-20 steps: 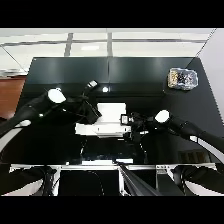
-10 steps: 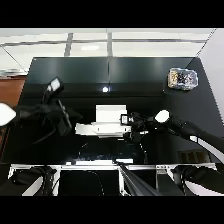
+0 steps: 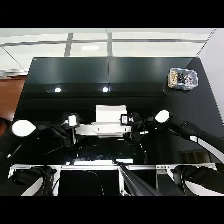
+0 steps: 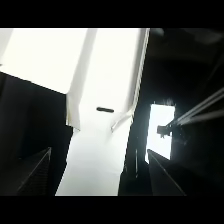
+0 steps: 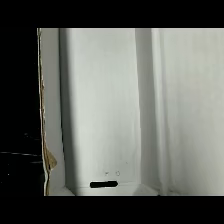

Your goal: Fold the box and place the chain.

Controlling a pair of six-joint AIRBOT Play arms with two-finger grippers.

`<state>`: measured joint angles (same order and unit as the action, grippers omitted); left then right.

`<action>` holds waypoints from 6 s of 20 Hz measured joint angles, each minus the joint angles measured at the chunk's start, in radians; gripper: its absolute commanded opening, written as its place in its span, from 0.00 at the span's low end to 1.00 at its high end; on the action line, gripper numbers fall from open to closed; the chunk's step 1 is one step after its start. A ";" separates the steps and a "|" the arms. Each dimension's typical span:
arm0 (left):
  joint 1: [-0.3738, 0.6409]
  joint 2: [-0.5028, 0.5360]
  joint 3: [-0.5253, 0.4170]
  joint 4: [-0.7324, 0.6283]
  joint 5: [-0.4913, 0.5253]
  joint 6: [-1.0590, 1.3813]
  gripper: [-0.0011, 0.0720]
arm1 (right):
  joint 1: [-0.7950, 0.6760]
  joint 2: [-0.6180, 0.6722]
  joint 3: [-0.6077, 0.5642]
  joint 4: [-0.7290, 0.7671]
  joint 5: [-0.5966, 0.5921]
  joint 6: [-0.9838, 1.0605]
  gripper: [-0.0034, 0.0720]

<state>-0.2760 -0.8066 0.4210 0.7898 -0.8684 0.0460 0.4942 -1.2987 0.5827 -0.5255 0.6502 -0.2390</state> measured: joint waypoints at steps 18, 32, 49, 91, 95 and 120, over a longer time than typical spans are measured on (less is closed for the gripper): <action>-0.087 -0.259 0.102 -0.019 0.080 0.123 0.94 | 0.000 0.000 0.000 0.000 0.000 0.000 0.22; -0.100 -0.327 0.103 -0.055 0.090 0.079 0.38 | 0.000 0.000 0.000 0.000 0.000 0.000 0.22; -0.183 -0.340 0.103 -0.152 0.187 0.082 0.38 | 0.000 0.000 0.000 0.002 -0.001 0.002 0.22; 0.207 -0.180 0.212 0.221 -0.118 -0.608 0.05 | 0.000 0.000 0.000 0.000 0.000 0.000 0.22; 0.416 -0.225 0.183 0.165 -0.153 -0.949 0.05 | 0.000 0.000 0.000 0.000 0.000 0.000 0.22; 0.183 -0.624 0.280 -0.151 -0.401 -0.994 0.90 | 0.000 0.000 0.000 0.000 0.000 0.000 0.22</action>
<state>-0.0933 -1.4307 0.7010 0.6388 -1.2697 -0.9478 0.4938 -1.2987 0.5827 -0.5255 0.6502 -0.2390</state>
